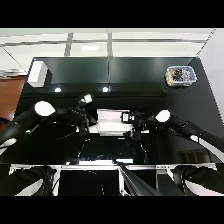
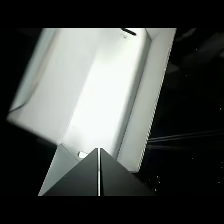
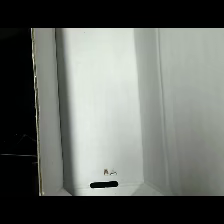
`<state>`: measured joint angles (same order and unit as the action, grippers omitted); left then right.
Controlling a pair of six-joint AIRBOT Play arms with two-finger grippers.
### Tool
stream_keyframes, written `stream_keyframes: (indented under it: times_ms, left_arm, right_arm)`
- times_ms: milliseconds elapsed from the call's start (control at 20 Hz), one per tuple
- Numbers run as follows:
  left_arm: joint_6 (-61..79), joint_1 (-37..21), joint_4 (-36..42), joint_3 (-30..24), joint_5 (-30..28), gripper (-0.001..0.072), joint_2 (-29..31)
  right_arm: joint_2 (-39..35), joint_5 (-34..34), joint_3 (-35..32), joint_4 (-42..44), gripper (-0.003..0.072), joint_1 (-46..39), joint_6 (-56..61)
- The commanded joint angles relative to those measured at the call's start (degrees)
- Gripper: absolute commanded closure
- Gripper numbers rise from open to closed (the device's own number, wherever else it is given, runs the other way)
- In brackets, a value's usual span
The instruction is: Fold the box and place the chain.
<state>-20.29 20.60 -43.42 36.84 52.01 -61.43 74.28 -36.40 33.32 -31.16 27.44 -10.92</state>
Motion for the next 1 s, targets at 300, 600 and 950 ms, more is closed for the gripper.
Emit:
stream_keyframes:
  times_ms: [300, 600, 950]
  left_arm:
    - [-40.8, -21.0, -25.7, -1.8, 9.1, 0.0682, 7.5]
    - [-41.5, -39.9, 10.6, -5.9, 18.9, 0.0683, -7.8]
    - [-36.3, -37.1, 8.3, -6.5, 15.0, 0.0685, -16.9]
  right_arm:
    - [0.0, 0.0, 0.0, 0.0, 0.027, 0.1, 0.0]
    - [0.0, 0.0, 0.0, 0.0, 0.027, 0.1, 0.0]
    - [0.0, 0.0, 0.0, 0.0, 0.027, 0.1, 0.0]
